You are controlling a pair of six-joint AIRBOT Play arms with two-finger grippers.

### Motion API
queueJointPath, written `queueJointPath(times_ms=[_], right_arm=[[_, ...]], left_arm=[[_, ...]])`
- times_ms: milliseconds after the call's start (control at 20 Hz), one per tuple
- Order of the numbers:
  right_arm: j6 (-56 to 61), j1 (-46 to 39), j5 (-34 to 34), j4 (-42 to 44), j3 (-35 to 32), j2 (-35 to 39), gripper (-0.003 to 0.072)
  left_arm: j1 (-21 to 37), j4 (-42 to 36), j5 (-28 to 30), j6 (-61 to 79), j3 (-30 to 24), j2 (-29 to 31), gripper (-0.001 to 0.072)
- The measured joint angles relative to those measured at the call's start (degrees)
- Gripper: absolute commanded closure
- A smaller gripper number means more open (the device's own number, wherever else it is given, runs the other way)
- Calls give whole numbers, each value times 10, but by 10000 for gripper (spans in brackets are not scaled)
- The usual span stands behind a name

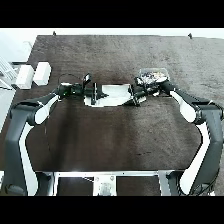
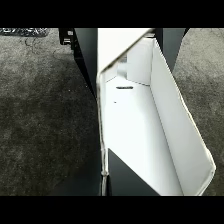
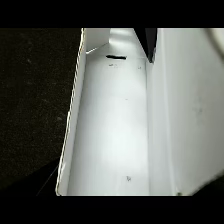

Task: Fold the box and place the chain.

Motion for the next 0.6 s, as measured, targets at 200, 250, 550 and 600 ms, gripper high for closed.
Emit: queueJointPath(times_ms=[200,250,550,600], right_arm=[[0,-1,1,-1,0,0,103],[0,-1,1,-1,0,0,103],[0,-1,0,0,0,0,104],[0,-1,0,0,0,0,103]], left_arm=[[2,2,-1,0,0,0,358],[2,-1,-4,0,0,1,358],[6,-6,-25,0,2,6,357],[11,-7,-35,0,2,11,358]])
